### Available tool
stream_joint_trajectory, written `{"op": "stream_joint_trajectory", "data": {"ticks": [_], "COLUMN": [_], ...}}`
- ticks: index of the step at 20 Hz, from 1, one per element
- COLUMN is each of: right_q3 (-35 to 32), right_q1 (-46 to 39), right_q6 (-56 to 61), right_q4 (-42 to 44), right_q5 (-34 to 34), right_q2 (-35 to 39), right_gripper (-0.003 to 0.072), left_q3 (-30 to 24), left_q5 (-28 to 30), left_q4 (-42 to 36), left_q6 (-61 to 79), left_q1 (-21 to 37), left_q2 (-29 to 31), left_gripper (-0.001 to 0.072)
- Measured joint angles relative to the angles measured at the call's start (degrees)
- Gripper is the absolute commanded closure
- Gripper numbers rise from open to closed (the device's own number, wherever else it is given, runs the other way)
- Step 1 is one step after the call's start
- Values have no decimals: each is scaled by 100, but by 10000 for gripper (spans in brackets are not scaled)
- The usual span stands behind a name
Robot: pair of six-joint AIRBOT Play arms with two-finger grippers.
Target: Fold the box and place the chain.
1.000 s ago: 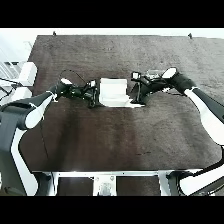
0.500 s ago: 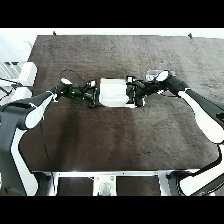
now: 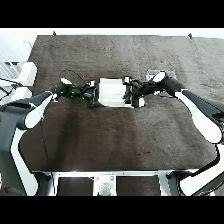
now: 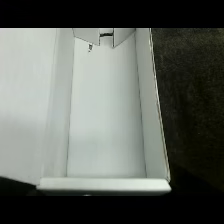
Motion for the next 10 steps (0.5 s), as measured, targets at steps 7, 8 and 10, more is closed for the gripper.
{"op": "stream_joint_trajectory", "data": {"ticks": [7, 8, 10], "right_q3": [0, 0, 0], "right_q1": [33, 31, 17], "right_q6": [-107, -122, -155], "right_q4": [275, 284, 297], "right_q5": [-195, -214, -245], "right_q2": [-94, -98, -105], "right_gripper": [166, 104, 75], "left_q3": [0, 0, 0], "left_q5": [15, 20, 28], "left_q4": [-9, -9, -13], "left_q6": [-4, -7, -9], "left_q1": [-2, -2, -2], "left_q2": [0, 0, 0], "left_gripper": [362, 362, 362]}}
